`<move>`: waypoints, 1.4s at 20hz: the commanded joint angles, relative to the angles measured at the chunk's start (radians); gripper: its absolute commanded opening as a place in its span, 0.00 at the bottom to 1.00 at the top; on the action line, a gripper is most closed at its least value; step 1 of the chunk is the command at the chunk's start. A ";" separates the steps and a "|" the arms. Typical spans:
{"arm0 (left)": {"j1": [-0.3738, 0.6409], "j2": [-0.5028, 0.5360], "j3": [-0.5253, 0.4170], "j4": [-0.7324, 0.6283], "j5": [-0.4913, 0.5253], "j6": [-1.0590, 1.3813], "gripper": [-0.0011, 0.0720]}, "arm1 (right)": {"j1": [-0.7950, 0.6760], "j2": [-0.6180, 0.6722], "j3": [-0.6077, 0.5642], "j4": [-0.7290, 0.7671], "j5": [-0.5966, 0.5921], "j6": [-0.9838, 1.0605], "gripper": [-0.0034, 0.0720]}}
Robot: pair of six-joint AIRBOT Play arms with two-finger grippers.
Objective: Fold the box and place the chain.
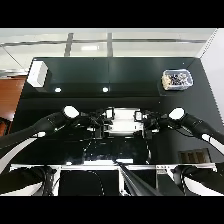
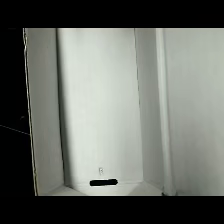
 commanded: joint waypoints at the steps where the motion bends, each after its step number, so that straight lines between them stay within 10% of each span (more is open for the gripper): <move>1: 0.000 -0.006 0.001 -0.014 -0.005 -0.001 0.14 | 0.000 0.000 0.000 0.001 0.000 0.001 0.36; 3: 0.000 -0.006 0.001 -0.014 -0.005 -0.001 0.14 | 0.000 0.000 0.000 0.001 0.000 0.001 0.36; 5: 0.000 -0.006 0.001 -0.014 -0.005 -0.001 0.43 | 0.000 0.000 0.000 0.001 0.000 0.001 0.36; 9: 0.000 -0.006 0.001 -0.006 -0.006 -0.001 0.41 | 0.000 0.000 0.000 0.001 0.000 0.001 0.36; 10: 0.000 -0.006 0.001 -0.006 -0.006 -0.001 0.22 | 0.000 0.000 0.000 0.001 0.000 0.001 0.36; 11: -0.001 -0.006 0.001 -0.003 -0.007 -0.001 0.25 | 0.000 0.000 0.000 0.001 0.000 0.001 0.36; 13: 0.000 -0.006 0.001 -0.003 -0.007 -0.003 0.67 | 0.000 0.000 0.000 0.001 0.000 0.001 0.36; 14: 0.001 -0.006 0.001 -0.003 -0.007 -0.003 0.67 | 0.000 0.000 0.000 0.001 0.000 0.001 0.36; 19: 0.036 0.099 0.002 0.206 -0.021 -0.299 0.04 | 0.000 0.000 0.000 0.001 0.000 0.001 0.36; 28: 0.420 0.438 -0.025 0.654 -0.253 -1.198 0.04 | 0.000 0.000 0.000 0.001 0.000 0.001 0.36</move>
